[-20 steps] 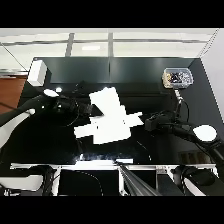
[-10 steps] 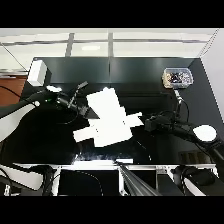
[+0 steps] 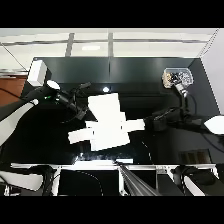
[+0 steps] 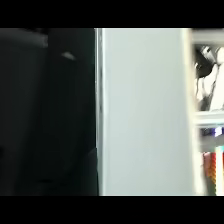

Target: Fold the box and place the chain.

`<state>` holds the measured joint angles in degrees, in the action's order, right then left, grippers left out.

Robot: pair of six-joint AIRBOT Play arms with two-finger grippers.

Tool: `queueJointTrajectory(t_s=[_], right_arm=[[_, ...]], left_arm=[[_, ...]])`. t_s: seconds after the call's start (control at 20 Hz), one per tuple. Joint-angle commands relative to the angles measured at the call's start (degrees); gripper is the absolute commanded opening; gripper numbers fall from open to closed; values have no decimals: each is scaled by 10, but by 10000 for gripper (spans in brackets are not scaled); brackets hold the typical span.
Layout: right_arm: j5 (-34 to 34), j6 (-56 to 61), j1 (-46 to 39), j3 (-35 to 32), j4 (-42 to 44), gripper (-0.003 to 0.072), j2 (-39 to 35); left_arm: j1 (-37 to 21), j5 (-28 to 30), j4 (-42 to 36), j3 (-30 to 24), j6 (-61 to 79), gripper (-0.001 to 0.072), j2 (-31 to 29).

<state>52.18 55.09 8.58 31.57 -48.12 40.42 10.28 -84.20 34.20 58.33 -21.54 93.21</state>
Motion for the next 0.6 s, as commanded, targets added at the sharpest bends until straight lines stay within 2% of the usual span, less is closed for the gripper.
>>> queueJointTrajectory(t_s=[0.0,0.1,0.15,0.2,0.3,0.35,0.45,0.55], right_arm=[[83,0,-47,67,-180,642,0],[100,-14,-44,73,-250,642,0],[106,-34,-37,73,-273,642,0],[108,-52,-31,73,-280,642,0],[93,-85,-11,73,-276,642,0],[83,-96,0,72,-273,642,0],[66,-107,27,62,-269,642,0],[64,-121,61,42,-266,642,1]], left_arm=[[41,66,21,-24,47,23,-88],[53,174,-66,-87,120,23,-146],[60,205,-116,-119,191,24,-166],[74,224,-129,-145,289,25,-180],[105,255,-69,-168,462,27,-182],[118,277,-41,-169,480,27,-178],[133,314,-35,-169,416,27,-166],[143,330,-25,-170,418,27,-156]])
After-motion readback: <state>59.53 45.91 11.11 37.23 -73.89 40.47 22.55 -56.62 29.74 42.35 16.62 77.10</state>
